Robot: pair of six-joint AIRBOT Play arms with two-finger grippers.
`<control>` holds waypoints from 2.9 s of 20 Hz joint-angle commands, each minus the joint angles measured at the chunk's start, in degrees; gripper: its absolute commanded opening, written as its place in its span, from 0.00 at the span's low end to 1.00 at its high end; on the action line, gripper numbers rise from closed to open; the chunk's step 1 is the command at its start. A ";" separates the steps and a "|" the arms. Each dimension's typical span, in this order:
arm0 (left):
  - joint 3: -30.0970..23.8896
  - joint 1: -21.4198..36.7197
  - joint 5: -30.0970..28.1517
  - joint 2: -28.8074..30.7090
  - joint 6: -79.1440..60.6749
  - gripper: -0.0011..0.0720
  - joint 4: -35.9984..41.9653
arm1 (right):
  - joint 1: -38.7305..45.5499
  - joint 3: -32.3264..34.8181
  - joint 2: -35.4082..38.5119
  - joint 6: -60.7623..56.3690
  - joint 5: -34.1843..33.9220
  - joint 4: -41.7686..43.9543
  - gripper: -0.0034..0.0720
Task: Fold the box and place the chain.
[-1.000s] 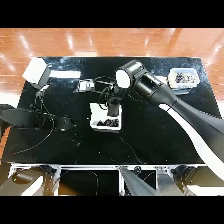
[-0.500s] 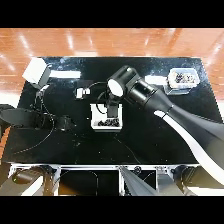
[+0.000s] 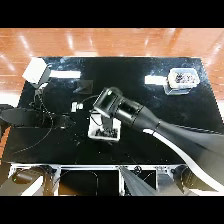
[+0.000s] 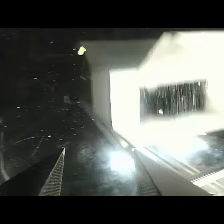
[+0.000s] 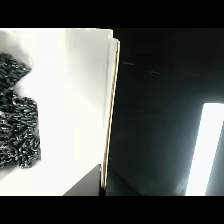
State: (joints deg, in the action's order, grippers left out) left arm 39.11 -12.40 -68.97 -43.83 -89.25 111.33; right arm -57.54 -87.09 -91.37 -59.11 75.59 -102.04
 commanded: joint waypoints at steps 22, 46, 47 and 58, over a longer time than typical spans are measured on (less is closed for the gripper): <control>-1.66 22.95 -8.94 0.13 -11.91 0.75 2.73 | 18.64 -7.43 8.33 -5.77 10.32 29.55 0.92; -1.64 21.90 -8.20 -2.12 -14.29 0.75 5.31 | 15.04 -7.39 -5.07 -3.69 16.85 38.01 0.92; -1.64 21.90 -8.20 -2.12 -14.29 0.75 5.35 | 14.67 -7.37 -4.96 -3.69 16.87 37.55 0.92; -1.64 21.92 -7.02 -2.12 -14.32 0.75 5.53 | 11.23 -3.93 -4.96 -3.67 15.47 31.45 0.92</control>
State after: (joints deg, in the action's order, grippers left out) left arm 37.45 9.50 -76.60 -45.93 -103.55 116.86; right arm -45.84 -92.33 -96.36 -62.78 91.74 -68.97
